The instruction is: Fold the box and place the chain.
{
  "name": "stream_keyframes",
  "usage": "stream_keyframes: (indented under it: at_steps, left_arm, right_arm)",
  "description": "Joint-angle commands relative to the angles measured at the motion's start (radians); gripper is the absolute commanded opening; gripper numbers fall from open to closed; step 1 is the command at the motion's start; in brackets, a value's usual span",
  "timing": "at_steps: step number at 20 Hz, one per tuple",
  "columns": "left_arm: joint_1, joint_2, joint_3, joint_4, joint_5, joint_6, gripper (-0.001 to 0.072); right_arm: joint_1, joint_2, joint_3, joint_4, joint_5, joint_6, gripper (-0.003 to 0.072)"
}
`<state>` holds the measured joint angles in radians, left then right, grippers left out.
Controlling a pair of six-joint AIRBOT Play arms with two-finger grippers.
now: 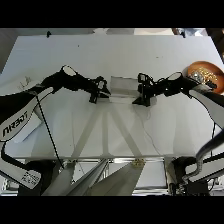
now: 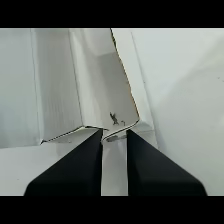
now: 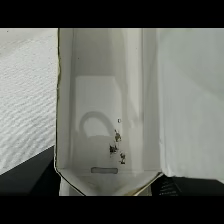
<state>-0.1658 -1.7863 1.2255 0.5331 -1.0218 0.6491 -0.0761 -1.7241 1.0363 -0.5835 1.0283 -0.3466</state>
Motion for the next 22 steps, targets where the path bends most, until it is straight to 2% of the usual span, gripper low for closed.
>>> stream_keyframes:
  at_steps: [1,3,8,9,12,15,17,22]
  left_arm:
    - [-0.004,0.0,0.0,-0.031,0.023,0.016,0.0185]
    - [-0.004,0.0,0.0,-0.031,0.023,0.016,0.0241]
    - [-0.004,0.0,0.0,-0.031,0.014,0.016,0.0254]
    - [-0.004,0.0,0.0,-0.031,0.014,0.016,0.0355]
    - [-0.004,0.0,0.0,-0.032,0.016,-0.008,0.0397]
    - [-0.004,0.0,0.0,-0.031,0.019,-0.037,0.0378]
    - [-0.004,0.0,0.0,-0.031,0.023,-0.088,0.0207]
    - [0.027,0.047,0.0,-0.026,0.007,-0.29,0.0196]
  right_arm:
    - [0.001,-0.001,0.0,0.0,0.001,-0.002,0.0379]
    - [0.001,-0.001,0.0,0.0,0.001,-0.002,0.0379]
    - [0.001,-0.001,0.0,0.0,0.001,-0.002,0.0379]
    - [0.001,-0.001,0.0,0.0,0.001,-0.002,0.0379]
    - [0.001,-0.001,0.0,0.0,0.001,-0.002,0.0379]
    - [0.001,-0.001,0.0,0.0,0.001,-0.002,0.0379]
    - [0.001,-0.001,0.0,0.0,0.001,-0.002,0.0379]
    - [0.001,-0.001,0.0,0.0,0.001,-0.002,0.0379]
